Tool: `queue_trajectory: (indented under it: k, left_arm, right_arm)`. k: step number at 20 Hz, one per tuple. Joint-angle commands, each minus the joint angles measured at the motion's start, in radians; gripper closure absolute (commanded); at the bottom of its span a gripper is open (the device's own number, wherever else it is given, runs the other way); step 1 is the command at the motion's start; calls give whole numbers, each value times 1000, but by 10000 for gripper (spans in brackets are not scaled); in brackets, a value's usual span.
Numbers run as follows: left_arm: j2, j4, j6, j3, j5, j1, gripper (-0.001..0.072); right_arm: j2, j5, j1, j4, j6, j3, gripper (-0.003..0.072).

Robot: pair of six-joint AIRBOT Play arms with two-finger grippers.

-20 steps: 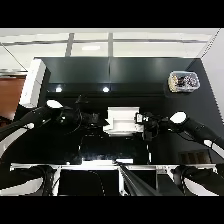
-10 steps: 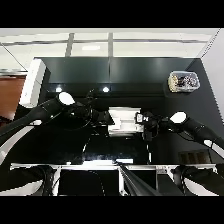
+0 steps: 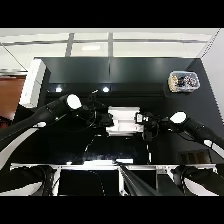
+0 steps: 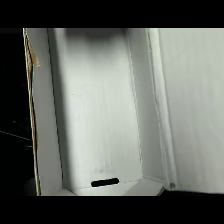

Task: Fold the box and place the chain.

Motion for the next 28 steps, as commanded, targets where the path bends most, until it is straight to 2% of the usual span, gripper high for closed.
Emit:
queue_trajectory:
  k: [1,5,9,11,18,19,20,21,22,24,26,28]
  left_arm:
    - [-2,193,-239,11,65,-61,226]
    - [-15,428,-428,79,35,-149,226]
    - [-63,614,-596,172,-85,-216,227]
    - [-91,622,-665,211,-154,-225,226]
    - [-209,659,-711,334,-262,-297,228]
    - [-211,661,-731,334,-262,-297,276]
    - [-211,663,-737,335,-258,-297,388]
    - [-211,670,-740,336,-255,-297,440]
    - [-211,671,-743,337,-254,-297,440]
    - [-211,670,-745,337,-254,-297,574]
    - [-211,670,-745,337,-254,-297,677]
    - [-211,669,-746,338,-249,-297,682]
  right_arm:
    - [-1,0,0,0,0,-1,140]
    - [-1,-7,0,0,0,-1,140]
    - [-1,-8,0,-1,0,-1,140]
    - [-1,-11,0,0,0,-1,140]
    - [-1,-14,0,0,0,-1,140]
    - [-1,-14,0,0,0,-1,140]
    - [-1,-14,0,0,0,-1,140]
    - [-1,-14,0,0,0,-1,140]
    - [-1,-14,0,0,0,-1,140]
    - [-1,-14,0,0,0,-1,140]
    - [-1,-14,0,0,0,-1,140]
    - [-1,-14,0,0,0,-1,140]
